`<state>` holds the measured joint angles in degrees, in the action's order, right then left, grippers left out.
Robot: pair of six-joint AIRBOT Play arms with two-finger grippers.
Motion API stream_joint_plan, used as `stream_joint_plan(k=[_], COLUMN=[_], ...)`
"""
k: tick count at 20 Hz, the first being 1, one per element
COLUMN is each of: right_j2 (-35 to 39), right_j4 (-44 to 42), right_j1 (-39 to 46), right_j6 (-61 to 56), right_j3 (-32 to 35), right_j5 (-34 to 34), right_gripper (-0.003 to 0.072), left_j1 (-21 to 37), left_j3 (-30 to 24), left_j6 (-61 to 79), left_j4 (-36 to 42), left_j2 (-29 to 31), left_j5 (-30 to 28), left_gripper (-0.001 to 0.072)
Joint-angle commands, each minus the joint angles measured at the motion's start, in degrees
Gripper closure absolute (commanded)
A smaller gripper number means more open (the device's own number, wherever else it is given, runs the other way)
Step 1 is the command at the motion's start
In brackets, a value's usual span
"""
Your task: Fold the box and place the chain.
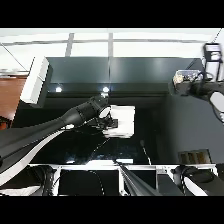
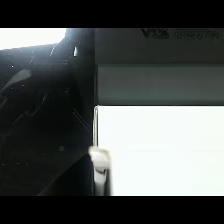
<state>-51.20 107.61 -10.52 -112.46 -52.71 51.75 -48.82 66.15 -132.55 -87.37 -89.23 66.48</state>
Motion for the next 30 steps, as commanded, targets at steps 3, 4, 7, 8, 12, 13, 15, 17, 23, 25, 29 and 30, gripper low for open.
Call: stream_joint_plan(k=[3,4,7,8,12,13,15,17,23,25,29,30], right_j2=[-10.0,-13.5,-24.6,-29.1,-45.0,-47.8,-52.4,-55.5,-61.0,-62.1,-63.0,-62.8], right_j4=[-0.4,-1.9,-9.1,-11.3,-11.9,-12.5,-14.4,-15.8,-14.0,-14.0,-14.2,-14.2], right_j1=[19.9,21.7,24.7,25.5,25.8,25.8,26.3,26.9,27.1,27.1,27.1,27.1], right_j6=[-0.5,1.8,5.4,5.4,5.4,5.3,5.1,5.1,5.1,4.3,4.2,4.2], right_j3=[3.4,1.9,-7.9,-13.2,-34.2,-38.1,-44.3,-48.2,-50.0,-50.0,-50.0,-50.1], right_j5=[-12.2,-12.2,-10.4,-7.6,5.7,7.3,7.9,7.7,7.7,6.1,4.8,5.0], right_gripper=[-0.0013,-0.0013,-0.0012,-0.0012,-0.0011,-0.001,0.0124,0.0125,0.0125,0.0126,0.0379,0.0663], left_j1=[0.0,0.0,0.0,0.0,0.0,0.0,0.0,0.0,0.0,0.0,0.0,0.0], left_j3=[0.0,0.0,0.0,0.0,0.0,0.0,0.0,0.0,0.0,0.0,0.0,0.0], left_j6=[0.1,0.1,0.1,0.1,0.1,0.1,0.1,0.1,0.1,0.1,0.1,0.1], left_j4=[0.0,0.0,0.0,0.0,0.0,0.0,0.0,0.0,-0.2,-0.2,-0.2,-0.2], left_j2=[0.0,0.0,0.0,0.0,0.0,0.0,0.0,0.0,0.0,0.0,0.0,0.0], left_j5=[0.0,0.0,0.0,0.0,0.3,0.3,0.2,0.2,0.0,0.3,0.7,0.7], left_gripper=[0.0682,0.0682,0.0682,0.0682,0.0682,0.0682,0.0682,0.0682,0.0682,0.0682,0.0682,0.0682])
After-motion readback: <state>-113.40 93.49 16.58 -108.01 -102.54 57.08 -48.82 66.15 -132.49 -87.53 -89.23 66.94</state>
